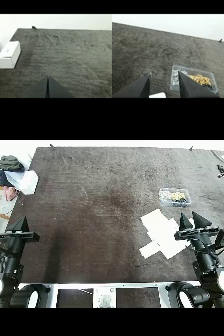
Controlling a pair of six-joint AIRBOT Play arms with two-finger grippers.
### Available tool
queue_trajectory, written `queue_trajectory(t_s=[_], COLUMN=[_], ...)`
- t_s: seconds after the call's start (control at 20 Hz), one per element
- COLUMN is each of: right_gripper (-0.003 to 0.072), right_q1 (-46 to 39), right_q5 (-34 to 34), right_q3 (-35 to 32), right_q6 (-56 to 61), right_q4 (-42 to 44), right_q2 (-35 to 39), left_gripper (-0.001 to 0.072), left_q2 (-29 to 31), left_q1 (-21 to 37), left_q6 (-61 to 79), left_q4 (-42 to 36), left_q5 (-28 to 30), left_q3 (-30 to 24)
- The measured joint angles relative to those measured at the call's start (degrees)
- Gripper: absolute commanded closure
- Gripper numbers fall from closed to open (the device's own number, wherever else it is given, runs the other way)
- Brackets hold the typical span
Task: Fold the box and place the chain.
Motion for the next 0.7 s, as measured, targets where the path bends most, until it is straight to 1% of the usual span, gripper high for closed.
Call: queue_trajectory(t_s=[0.45,0.6,0.7], right_gripper=[0.0298,0.0298,0.0298], right_q1=[0.0,0.0,-0.2], right_q5=[-0.1,-2.4,-4.2], right_q3=[0.8,4.1,7.6], right_q6=[0.0,0.0,0.0], right_q4=[0.2,0.4,0.5], right_q2=[-0.1,-2.4,-6.5], left_gripper=[0.0696,0.0696,0.0696], left_q2=[0.0,0.0,0.0], left_q1=[0.0,0.0,0.0], left_q6=[0.0,0.0,0.0], left_q4=[0.0,0.0,0.0], left_q5=[0.0,0.0,0.0], left_q3=[0.0,0.0,0.0])
